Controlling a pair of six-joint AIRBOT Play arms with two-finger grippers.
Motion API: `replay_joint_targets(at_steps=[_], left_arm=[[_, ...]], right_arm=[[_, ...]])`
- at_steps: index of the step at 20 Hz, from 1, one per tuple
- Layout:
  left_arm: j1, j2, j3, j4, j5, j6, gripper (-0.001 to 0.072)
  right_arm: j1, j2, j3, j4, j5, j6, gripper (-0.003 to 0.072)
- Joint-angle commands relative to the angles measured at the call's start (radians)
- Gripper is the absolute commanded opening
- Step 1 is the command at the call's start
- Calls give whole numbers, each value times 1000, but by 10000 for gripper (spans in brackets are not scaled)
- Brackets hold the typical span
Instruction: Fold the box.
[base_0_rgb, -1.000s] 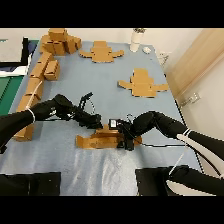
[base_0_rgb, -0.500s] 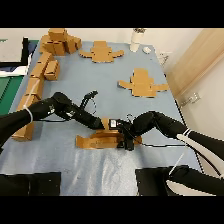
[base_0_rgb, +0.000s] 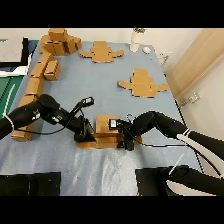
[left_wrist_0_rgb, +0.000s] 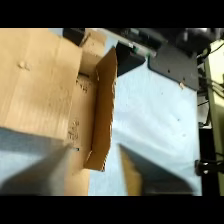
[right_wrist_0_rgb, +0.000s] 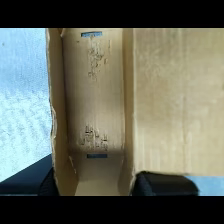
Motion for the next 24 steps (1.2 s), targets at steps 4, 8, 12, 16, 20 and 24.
replay_joint_targets(at_steps=[4,8,12,16,20,24], left_arm=[[19,47,-134,-7,190,178,569],[50,86,-135,-6,245,202,606],[82,122,-141,85,238,203,606],[78,148,-148,87,222,301,607],[37,177,-206,59,261,345,607],[-40,207,-253,23,328,377,609]], right_arm=[[0,0,1,-1,0,0,501],[0,0,1,-2,0,0,501],[0,0,1,-2,0,0,501],[0,0,1,-4,0,0,501],[0,0,1,-4,0,0,502],[0,0,1,-4,0,0,501]])
